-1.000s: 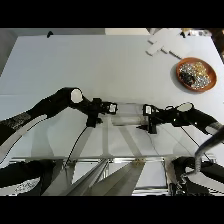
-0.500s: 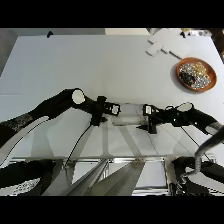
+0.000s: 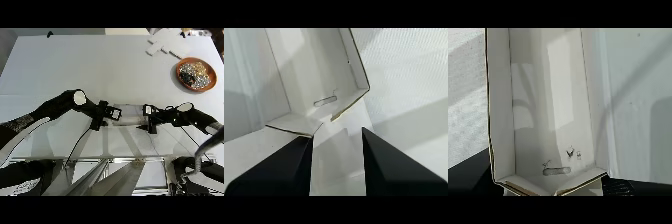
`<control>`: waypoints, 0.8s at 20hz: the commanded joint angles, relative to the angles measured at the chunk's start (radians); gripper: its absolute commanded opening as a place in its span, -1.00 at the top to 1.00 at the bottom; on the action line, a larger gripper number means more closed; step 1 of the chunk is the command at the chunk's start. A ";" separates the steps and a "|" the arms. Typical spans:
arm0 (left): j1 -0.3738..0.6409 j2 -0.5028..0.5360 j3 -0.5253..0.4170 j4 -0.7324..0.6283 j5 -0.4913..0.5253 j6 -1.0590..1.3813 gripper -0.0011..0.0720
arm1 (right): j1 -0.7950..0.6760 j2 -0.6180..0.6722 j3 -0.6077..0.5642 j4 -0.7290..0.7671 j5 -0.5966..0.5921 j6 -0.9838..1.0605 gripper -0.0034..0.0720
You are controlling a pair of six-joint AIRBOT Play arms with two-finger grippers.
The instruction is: Fold the box and place the chain.
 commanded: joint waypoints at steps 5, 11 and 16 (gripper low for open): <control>-0.019 -0.001 0.000 -0.052 0.098 0.003 0.43 | 0.001 0.000 0.000 0.000 0.000 0.001 -0.41; -0.048 -0.002 0.000 -0.084 0.146 0.003 0.43 | 0.001 0.000 0.000 0.000 0.000 0.001 -0.41; -0.077 -0.031 0.000 -0.128 0.209 0.003 0.83 | 0.001 0.000 0.000 0.000 0.000 0.001 -0.41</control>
